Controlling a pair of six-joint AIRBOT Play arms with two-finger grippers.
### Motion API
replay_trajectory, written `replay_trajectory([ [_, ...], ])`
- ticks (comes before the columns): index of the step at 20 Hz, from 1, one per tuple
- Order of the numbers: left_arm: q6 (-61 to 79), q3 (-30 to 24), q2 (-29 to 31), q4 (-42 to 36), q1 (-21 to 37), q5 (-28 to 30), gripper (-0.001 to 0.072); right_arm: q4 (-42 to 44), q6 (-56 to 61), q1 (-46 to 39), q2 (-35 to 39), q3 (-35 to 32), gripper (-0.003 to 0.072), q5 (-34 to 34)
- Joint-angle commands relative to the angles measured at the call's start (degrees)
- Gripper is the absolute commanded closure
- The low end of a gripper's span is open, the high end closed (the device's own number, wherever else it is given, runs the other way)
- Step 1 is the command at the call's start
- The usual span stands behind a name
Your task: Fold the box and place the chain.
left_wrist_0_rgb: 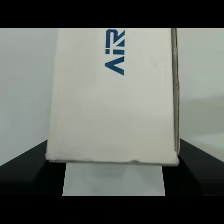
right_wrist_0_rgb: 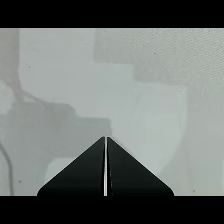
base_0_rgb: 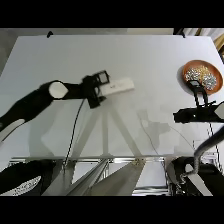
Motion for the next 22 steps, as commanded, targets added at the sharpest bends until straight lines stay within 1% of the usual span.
replay_trajectory([
  [1,-22.32,0.07,7.54,14.71,11.26,-1.53,0.0706,0.04,0.02,-0.04,0.07,0.02,0.0675,-0.39],
  [2,-26.34,0.07,9.20,17.66,15.58,-4.11,0.0705,0.22,0.02,-0.04,0.07,0.02,0.0675,-0.61],
  [4,-30.86,0.07,10.97,21.14,24.48,-10.23,0.0706,1.25,0.02,-0.04,0.07,0.02,0.0675,-1.25],
  [6,-33.51,-0.04,10.93,22.67,33.86,-16.55,0.0706,3.89,0.02,-0.04,0.07,0.02,0.0675,-2.10],
  [7,-35.54,-0.76,10.93,22.64,38.29,-17.86,0.0706,5.18,0.00,-0.04,0.07,0.02,0.0675,-2.29],
  [9,-37.66,-3.69,10.95,22.23,46.58,-18.36,0.0706,7.34,-0.02,0.00,0.07,0.02,0.0675,-2.73],
  [11,-37.18,-7.41,10.93,22.08,51.78,-18.05,0.0706,7.96,-0.02,0.02,0.07,0.02,0.0675,-3.63],
  [12,-35.63,-9.62,10.95,22.08,53.72,-17.86,0.0706,7.87,-0.04,0.00,0.07,0.02,0.0675,-4.15],
  [13,-35.23,-11.96,10.95,21.59,54.84,-16.09,0.0706,7.89,-0.04,0.00,0.04,0.02,0.0675,-4.87],
  [16,-35.01,-16.48,10.93,19.93,54.93,-13.35,0.0705,7.91,-0.02,0.02,0.00,0.02,0.0675,-6.23],
  [20,-35.04,-17.68,10.93,20.15,54.97,-13.57,0.0703,7.89,-0.02,0.02,0.00,0.02,0.0675,-6.19],
  [21,-35.04,-17.68,10.93,20.15,54.97,-14.19,0.0693,7.91,-0.02,0.02,0.00,0.02,0.0675,-6.21],
  [22,-35.01,-17.68,10.93,20.15,54.97,-14.82,0.0663,7.89,-0.02,0.02,0.00,0.02,0.0675,-6.19],
])
